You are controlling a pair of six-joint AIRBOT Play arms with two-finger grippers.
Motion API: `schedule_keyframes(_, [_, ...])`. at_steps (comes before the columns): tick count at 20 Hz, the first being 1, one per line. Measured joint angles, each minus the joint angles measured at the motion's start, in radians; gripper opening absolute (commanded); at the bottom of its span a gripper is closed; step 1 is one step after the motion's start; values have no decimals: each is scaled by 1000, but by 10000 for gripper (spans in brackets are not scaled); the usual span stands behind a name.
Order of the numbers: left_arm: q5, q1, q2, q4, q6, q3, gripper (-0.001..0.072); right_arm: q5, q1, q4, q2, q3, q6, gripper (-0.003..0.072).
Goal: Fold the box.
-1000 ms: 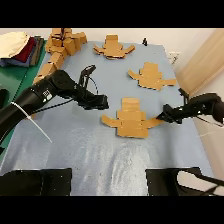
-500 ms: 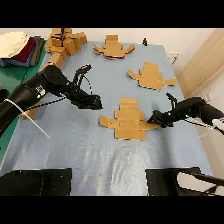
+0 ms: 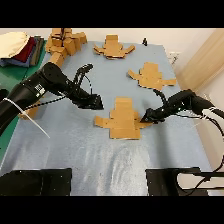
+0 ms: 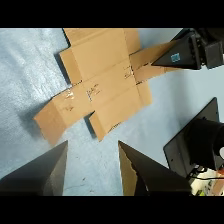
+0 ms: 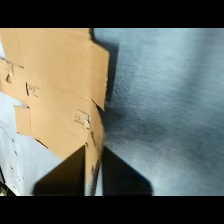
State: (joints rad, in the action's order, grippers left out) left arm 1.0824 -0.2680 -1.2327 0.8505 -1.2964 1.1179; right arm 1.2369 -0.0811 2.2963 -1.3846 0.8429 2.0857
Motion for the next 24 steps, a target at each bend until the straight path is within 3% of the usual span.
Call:
schedule_keyframes(8, [34,2,-3,4,25,0,492,-29,77,45,39,-21,92,3])
schedule_keyframes(15, [0,2,-20,122,59,-8,492,-209,184,68,290,-247,102,3])
schedule_keyframes(19, [-60,2,-89,127,127,-11,493,-274,206,68,425,-354,76,3])
schedule_keyframes(24, [-109,2,-248,0,298,34,493,-307,214,64,486,-396,64,3])
